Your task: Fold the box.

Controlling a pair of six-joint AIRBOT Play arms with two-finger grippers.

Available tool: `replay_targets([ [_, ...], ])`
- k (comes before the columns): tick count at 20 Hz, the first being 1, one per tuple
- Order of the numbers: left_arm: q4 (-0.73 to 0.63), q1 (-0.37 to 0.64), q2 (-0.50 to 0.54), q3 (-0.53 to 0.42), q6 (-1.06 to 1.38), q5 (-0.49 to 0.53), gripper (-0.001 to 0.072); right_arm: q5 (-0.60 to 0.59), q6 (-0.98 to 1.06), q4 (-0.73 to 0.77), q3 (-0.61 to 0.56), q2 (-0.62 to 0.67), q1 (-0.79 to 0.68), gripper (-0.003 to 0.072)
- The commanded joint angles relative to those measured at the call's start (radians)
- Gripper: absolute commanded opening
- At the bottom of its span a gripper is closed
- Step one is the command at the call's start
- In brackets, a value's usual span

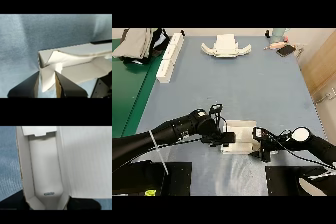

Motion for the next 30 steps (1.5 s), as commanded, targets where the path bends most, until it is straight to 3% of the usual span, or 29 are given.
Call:
replay_targets([
  [1,0.084,-0.022,-0.052,0.051,-0.089,-0.080,0.0285,0.000,0.000,0.000,0.001,0.001,0.000,0.0512],
  [5,0.147,-0.058,-0.124,0.116,-0.171,-0.115,0.0285,0.000,0.000,0.000,0.001,0.001,0.000,0.0512],
  [11,0.230,-0.130,-0.234,0.230,-0.255,-0.257,0.0285,0.000,0.000,0.000,0.001,0.001,0.000,0.0512],
  [23,0.248,-0.150,-0.314,0.260,-0.325,-0.233,0.0283,0.000,0.000,0.000,0.001,0.001,0.000,0.0511],
  [24,0.256,-0.156,-0.319,0.262,-0.333,-0.232,0.0131,0.000,0.000,0.000,0.001,0.001,0.000,0.0512],
  [25,0.265,-0.161,-0.321,0.264,-0.335,-0.231,0.0047,0.000,0.000,0.000,0.001,0.001,0.000,0.0512],
  [30,0.296,-0.174,-0.323,0.276,-0.347,-0.237,0.0018,0.000,0.000,0.000,0.001,0.001,0.000,0.0512],
])
